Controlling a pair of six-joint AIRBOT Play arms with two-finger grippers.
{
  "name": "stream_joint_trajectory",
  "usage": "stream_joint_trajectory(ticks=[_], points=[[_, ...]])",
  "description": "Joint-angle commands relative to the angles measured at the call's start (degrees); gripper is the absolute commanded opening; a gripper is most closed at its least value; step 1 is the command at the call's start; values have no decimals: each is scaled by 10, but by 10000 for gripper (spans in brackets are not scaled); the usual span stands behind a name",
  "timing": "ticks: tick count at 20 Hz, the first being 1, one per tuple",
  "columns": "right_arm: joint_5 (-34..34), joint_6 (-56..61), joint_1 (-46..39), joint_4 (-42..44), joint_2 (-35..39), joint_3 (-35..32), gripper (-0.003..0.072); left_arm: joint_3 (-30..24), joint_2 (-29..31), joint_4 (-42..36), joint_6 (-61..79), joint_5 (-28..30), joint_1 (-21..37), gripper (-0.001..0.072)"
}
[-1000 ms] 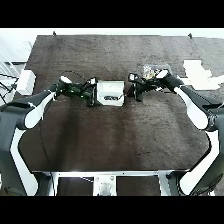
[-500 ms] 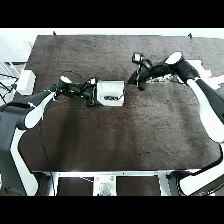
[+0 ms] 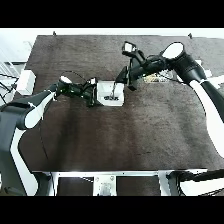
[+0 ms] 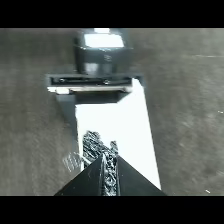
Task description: Fold the box and place the chain.
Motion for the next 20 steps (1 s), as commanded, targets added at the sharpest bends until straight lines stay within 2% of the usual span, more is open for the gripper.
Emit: stream_joint_trajectory(ticks=[1, 6, 7, 9, 10, 13, 15, 17, 20], points=[[-50, 9, 20, 0, -19, -34, 12, 0, 0, 0, 0, 0, 0, 476], [-111, 7, 21, 0, -68, -78, 12, 0, 0, 0, 0, 0, 0, 476], [-114, 8, 21, 0, -70, -78, 38, 0, 0, 0, 0, 0, 0, 476], [-101, 10, 21, 0, -59, -76, 553, 0, 0, 0, 0, 0, 0, 476], [-89, 10, 20, 0, -44, -75, 600, 0, 0, 0, 0, 0, 0, 476], [-96, 18, 12, 0, 22, -75, 599, 0, 0, 0, 0, 0, 0, 476], [-146, 24, -1, 0, 52, -74, 594, 0, 0, 0, 0, 0, 0, 476], [-198, 29, -15, -2, 55, -74, 594, 0, 0, 0, 0, 0, 0, 476], [-207, 87, -42, -1, 54, -75, 582, 0, 0, 0, 0, 0, 0, 476]])
